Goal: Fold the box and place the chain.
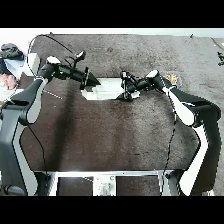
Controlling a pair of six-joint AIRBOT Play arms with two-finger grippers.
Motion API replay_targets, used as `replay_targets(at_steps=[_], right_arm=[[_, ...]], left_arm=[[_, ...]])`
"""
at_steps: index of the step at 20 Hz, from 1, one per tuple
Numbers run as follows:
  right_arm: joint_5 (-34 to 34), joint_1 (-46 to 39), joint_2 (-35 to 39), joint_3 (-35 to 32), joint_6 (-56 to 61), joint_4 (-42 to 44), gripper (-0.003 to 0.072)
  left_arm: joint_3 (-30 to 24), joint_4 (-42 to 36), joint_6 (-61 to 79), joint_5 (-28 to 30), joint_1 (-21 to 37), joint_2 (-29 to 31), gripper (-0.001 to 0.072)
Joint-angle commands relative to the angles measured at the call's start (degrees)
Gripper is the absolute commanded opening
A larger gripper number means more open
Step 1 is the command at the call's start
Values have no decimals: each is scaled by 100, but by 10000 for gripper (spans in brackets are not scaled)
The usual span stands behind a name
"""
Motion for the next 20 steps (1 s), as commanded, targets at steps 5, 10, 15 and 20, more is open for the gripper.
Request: replay_targets(at_steps=[5, 10, 15, 20], right_arm=[[0, 2, 0, 2, -2, 4, 466], [0, 2, 0, 2, -2, 2, 466], [0, 2, 0, 2, -2, 2, 467], [0, 2, 0, 2, -2, 2, 466]], left_arm=[[0, 7, -68, 1602, -127, -35, 12], [0, 17, -68, 1978, -245, -407, 12], [0, 31, -74, 1945, -243, -461, 12], [2, 31, -129, 1788, -243, -455, 12]])
